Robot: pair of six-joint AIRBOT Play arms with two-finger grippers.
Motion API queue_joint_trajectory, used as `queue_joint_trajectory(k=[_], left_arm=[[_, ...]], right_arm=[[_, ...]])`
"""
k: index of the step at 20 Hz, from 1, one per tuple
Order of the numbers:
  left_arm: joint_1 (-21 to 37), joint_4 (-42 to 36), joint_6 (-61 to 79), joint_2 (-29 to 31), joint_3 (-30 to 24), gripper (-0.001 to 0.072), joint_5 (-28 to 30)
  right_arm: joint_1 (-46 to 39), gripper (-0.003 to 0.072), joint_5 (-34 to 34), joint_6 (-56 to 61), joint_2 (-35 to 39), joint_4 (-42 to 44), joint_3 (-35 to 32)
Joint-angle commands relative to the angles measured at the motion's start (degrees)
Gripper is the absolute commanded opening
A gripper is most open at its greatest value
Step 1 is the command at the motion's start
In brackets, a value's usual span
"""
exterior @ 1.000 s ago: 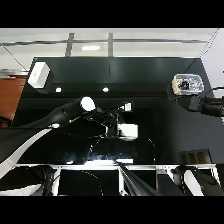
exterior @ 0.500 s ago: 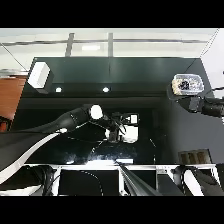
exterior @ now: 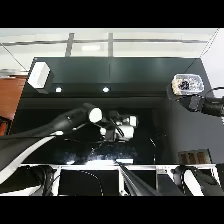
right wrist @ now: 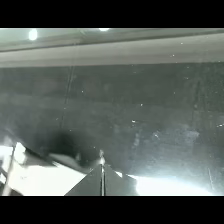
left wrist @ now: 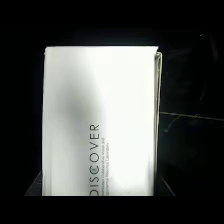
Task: Fold the box and place the chain.
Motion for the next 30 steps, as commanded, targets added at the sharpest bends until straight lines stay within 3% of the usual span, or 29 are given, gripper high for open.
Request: queue_joint_trajectory(k=[1, 5, 8, 10, 13, 17, 24, 27, 28, 29, 30], left_arm=[[7.7, 14.0, -20.8, 5.2, 0.0, 0.0258, -6.1], [29.8, 18.3, -35.4, 8.6, 0.0, 0.0257, -18.2], [47.1, 18.3, -39.5, 8.6, 0.0, 0.0258, -23.5], [57.7, 17.5, -41.9, 8.5, 0.0, 0.0294, -21.4], [68.3, 14.4, -41.3, 7.9, 0.0, 0.0293, -12.8], [71.8, 14.5, -36.2, 3.0, 1.9, 0.0292, -3.3], [70.9, 14.5, -30.9, -9.0, 14.6, 0.0292, -1.2], [70.1, 13.8, -31.3, -10.8, 16.3, 0.0298, 0.8], [69.5, 13.4, -31.3, -10.8, 16.8, 0.0393, 0.5], [69.0, 13.4, -31.3, -10.6, 17.6, 0.0720, -1.1], [68.7, 14.1, -31.4, -10.3, 18.7, 0.0712, -3.2]], right_arm=[[0.0, 0.0020, -0.1, 0.0, 0.0, 0.0, 0.0], [0.0, 0.0020, -0.1, 0.0, 0.0, 0.0, 0.0], [0.0, 0.0020, -0.1, 0.0, 0.0, 0.0, 0.0], [0.0, 0.0020, -0.1, 0.0, 0.0, 0.0, 0.0], [0.0, 0.0020, -0.8, 0.2, 0.0, 0.1, 0.0], [0.0, 0.0020, -1.7, 0.9, 0.0, 0.2, 0.0], [0.0, 0.0020, -4.1, 1.9, 0.0, 3.1, 0.0], [0.0, 0.0020, -4.2, 2.6, 0.0, 3.2, 0.0], [0.0, 0.0020, -4.2, 2.9, 0.0, 3.2, 0.0], [0.0, 0.0021, -4.2, 3.0, 0.0, 3.3, 0.0], [0.2, 0.0020, -4.1, 3.0, 0.0, 3.4, 0.0]])
